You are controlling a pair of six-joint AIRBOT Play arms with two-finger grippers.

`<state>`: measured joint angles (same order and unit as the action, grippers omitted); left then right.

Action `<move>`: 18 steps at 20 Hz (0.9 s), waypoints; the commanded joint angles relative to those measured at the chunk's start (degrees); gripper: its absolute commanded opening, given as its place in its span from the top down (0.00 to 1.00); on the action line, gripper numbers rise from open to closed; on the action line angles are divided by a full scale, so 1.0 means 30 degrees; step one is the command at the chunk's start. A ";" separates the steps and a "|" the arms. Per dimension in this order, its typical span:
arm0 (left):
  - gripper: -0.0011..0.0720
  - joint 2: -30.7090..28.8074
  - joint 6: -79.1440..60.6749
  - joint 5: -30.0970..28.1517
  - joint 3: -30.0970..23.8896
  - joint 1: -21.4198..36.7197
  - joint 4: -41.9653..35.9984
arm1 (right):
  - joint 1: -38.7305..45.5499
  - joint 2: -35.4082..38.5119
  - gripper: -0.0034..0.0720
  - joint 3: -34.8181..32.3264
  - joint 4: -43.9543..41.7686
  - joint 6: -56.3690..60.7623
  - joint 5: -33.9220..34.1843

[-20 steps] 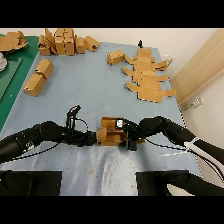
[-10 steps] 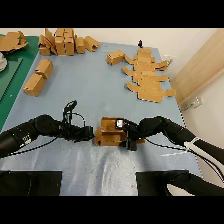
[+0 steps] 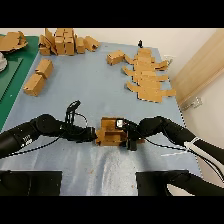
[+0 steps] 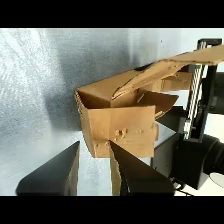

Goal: Fold the box.

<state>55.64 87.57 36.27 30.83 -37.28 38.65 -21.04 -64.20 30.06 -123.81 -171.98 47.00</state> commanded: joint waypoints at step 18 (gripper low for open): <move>0.33 0.3483 -0.1311 0.1770 0.3701 -0.1406 0.1056 | -0.0007 0.0000 0.26 -0.0007 -0.0007 0.0000 0.0000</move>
<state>63.99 83.79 40.42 39.42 -40.38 39.59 -21.04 -64.20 30.06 -123.81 -172.00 47.03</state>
